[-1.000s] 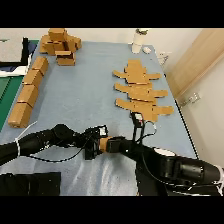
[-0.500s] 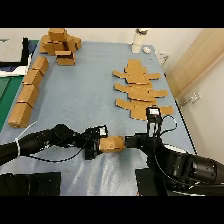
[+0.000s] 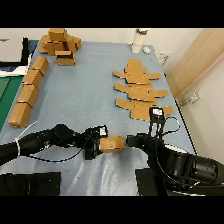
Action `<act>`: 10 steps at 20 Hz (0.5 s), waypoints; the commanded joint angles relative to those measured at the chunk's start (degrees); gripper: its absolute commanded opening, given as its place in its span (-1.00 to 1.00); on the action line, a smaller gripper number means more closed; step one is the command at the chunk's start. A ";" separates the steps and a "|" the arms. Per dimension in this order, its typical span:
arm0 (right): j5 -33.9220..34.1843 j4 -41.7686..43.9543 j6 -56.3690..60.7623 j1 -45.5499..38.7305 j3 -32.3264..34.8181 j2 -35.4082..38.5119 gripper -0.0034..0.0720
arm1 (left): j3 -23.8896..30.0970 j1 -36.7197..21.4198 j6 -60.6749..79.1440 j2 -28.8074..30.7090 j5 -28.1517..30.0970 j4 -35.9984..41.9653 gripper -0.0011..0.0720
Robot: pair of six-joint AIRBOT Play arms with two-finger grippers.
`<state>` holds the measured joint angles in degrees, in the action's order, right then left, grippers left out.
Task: Fold the box.
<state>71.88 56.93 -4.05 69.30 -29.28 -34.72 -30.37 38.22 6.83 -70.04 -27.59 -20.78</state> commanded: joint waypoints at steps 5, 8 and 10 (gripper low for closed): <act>0.15 -3.45 1.70 -0.04 -0.04 0.02 -0.90 | -0.04 0.02 -2.69 0.04 0.02 0.22 0.34; 0.15 -3.80 1.68 -0.04 -0.04 0.02 -0.90 | -0.39 -0.09 -4.00 0.20 0.11 0.22 0.34; 0.15 -3.76 1.68 -0.04 -0.04 0.02 -0.90 | -0.68 -0.11 -5.40 0.85 0.57 0.15 0.34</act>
